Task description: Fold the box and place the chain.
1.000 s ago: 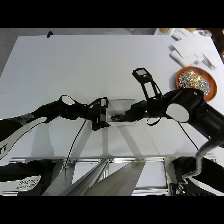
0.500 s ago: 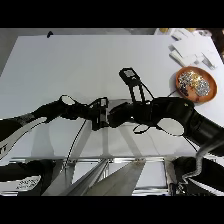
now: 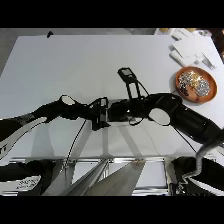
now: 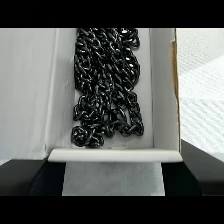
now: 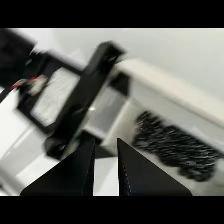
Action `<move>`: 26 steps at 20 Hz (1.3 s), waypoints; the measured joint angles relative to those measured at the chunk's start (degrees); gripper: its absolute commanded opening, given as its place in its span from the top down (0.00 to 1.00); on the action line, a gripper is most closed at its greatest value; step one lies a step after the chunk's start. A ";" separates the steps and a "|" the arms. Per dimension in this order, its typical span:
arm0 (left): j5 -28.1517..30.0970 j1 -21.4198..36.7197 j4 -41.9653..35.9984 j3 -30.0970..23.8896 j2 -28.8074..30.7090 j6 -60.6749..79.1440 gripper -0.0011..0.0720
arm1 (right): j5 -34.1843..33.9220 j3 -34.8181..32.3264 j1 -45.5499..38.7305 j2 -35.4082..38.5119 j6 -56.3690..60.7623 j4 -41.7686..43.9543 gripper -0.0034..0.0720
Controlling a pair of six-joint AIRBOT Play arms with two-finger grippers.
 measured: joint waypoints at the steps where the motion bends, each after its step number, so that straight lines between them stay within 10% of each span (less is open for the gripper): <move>1: 0.00 0.00 0.00 0.00 0.00 0.00 0.84 | 0.35 0.24 -1.62 0.46 -0.35 -0.13 0.74; 5: 0.00 0.00 0.00 0.00 0.00 0.02 0.84 | 4.07 0.70 -10.58 1.60 -1.03 -3.04 0.93; 10: 0.00 0.00 0.00 0.00 0.00 0.00 0.84 | 9.11 0.81 -21.40 -0.76 -1.05 -8.68 0.93; 13: 0.00 0.00 0.00 0.00 0.00 0.00 0.84 | 12.31 0.55 -24.85 -4.76 -1.01 -11.34 0.69; 26: 0.00 0.00 0.00 0.00 0.00 0.00 0.84 | 16.17 -0.72 -26.99 -16.26 4.63 -16.39 0.59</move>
